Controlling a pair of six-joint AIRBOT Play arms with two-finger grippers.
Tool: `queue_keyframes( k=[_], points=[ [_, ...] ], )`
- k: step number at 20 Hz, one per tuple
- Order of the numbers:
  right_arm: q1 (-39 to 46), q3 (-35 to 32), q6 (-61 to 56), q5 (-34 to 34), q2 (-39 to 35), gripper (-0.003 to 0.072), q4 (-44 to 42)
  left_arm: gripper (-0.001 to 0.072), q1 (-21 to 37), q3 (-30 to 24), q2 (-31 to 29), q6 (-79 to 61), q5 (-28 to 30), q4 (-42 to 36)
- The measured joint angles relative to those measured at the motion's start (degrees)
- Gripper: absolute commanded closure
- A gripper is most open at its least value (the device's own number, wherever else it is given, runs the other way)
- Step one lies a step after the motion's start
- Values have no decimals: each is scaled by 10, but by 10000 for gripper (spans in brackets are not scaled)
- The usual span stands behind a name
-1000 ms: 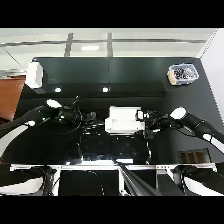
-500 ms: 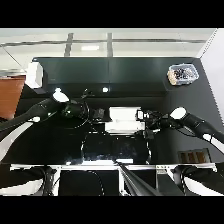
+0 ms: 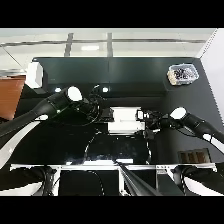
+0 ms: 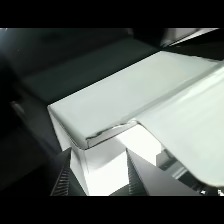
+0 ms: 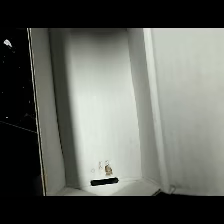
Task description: Fold the box and place the chain.
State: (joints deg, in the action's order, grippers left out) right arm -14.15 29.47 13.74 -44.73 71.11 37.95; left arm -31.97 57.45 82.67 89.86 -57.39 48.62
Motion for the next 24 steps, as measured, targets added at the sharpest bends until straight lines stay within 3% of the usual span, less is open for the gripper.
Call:
queue_keyframes(
  k=[5, 16, 23, 24],
  points=[
    [0, 0, 0, 0, 0, 450, 0, 352, -33, 7, 2, 51, 21, 42],
    [0, 0, 0, 0, 0, 450, 0, 354, -81, 12, 12, 163, 52, 141],
    [0, 0, 0, 0, 0, 450, 0, 361, -119, 108, 78, 286, -43, 257],
    [0, 0, 0, 0, 0, 450, 0, 393, -129, 123, 85, 308, -58, 279]
  ],
)
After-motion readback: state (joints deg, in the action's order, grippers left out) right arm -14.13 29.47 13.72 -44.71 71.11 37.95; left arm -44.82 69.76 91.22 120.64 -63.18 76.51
